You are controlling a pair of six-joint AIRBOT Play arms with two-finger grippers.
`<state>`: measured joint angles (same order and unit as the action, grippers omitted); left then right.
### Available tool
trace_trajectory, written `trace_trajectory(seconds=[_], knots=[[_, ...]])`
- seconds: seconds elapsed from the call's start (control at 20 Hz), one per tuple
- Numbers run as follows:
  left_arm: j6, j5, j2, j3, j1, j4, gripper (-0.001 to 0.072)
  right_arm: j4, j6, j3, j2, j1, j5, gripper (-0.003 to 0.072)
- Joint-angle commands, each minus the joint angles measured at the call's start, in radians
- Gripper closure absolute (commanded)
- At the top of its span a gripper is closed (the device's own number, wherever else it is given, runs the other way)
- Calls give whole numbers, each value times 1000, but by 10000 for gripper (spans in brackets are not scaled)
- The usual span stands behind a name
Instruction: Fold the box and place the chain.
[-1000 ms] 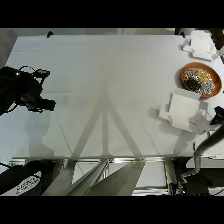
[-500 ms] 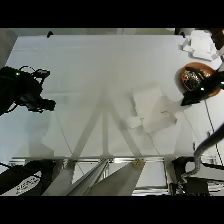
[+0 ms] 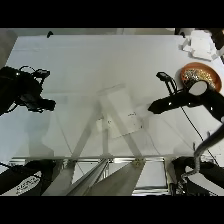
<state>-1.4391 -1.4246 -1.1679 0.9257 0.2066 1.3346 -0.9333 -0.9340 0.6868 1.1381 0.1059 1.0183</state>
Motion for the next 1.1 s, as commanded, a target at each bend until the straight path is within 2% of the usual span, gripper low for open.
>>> trace_trajectory(seconds=[0.0,0.2,0.35,0.45,0.5,0.6,0.65,0.7,0.85,0.95,1.05], knots=[[-1,12,1,0,-1,0,702,121,-14,-169,-129,94,-261,682],[0,95,0,0,-1,2,701,117,-143,-305,-265,165,-486,682],[-2,216,0,0,-1,8,701,82,-169,-320,-272,167,-462,682],[-91,285,-2,0,-1,124,698,44,-169,-320,-272,167,-435,682],[-179,307,-3,0,-1,231,669,40,-169,-320,-272,167,-428,681],[-361,345,-9,0,2,493,392,42,-169,-320,-272,167,-420,681],[-388,370,-14,0,9,579,345,42,-169,-320,-272,167,-417,681],[-386,416,-17,0,25,633,307,42,-169,-320,-272,167,-413,681],[-486,532,-26,0,100,654,199,42,-169,-320,-272,167,-389,681],[-735,530,-41,0,150,756,199,42,-165,-320,-272,167,-370,681],[-974,529,-61,0,178,939,199,39,-164,-320,-272,167,-356,681]])
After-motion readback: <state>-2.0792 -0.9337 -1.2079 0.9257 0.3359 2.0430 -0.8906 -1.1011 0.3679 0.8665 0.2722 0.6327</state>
